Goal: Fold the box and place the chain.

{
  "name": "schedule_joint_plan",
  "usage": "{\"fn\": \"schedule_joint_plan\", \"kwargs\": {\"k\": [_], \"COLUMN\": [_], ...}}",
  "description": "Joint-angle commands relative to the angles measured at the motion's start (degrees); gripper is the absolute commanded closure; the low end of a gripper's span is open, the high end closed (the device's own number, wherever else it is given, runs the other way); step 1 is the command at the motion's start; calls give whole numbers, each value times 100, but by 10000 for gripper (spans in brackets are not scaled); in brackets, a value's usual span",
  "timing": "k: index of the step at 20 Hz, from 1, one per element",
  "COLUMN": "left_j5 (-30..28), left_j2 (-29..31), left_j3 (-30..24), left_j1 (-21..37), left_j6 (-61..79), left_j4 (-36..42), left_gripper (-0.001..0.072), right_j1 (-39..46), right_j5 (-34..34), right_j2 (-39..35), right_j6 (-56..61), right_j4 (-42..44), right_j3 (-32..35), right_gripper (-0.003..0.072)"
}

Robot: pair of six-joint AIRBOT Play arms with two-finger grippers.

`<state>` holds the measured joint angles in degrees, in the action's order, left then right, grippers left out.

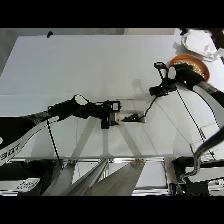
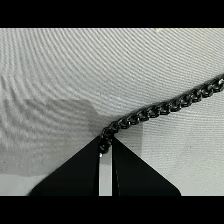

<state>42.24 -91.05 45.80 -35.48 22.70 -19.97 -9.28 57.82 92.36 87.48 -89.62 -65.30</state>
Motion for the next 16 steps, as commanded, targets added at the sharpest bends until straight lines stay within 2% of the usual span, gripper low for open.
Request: {"fn": "schedule_joint_plan", "kwargs": {"k": [1,4,7,11,16], "left_j5": [-2,-2,0,0,0], "left_j2": [4,4,4,4,4], "left_j3": [2,2,2,2,2], "left_j1": [4,4,4,4,2], "left_j6": [2,0,2,2,2], "left_j4": [-2,-2,-2,-2,-2], "left_gripper": [396,396,396,396,396], "right_j1": [-7,-7,-7,-4,-4], "right_j5": [151,293,354,557,942], "right_j2": [2,-101,-544,-1582,-3139], "right_j6": [-118,-372,-542,-592,-1185], "right_j4": [4,2,4,63,1038], "right_j3": [2,2,2,11,13], "right_gripper": [678,678,678,677,677]}}
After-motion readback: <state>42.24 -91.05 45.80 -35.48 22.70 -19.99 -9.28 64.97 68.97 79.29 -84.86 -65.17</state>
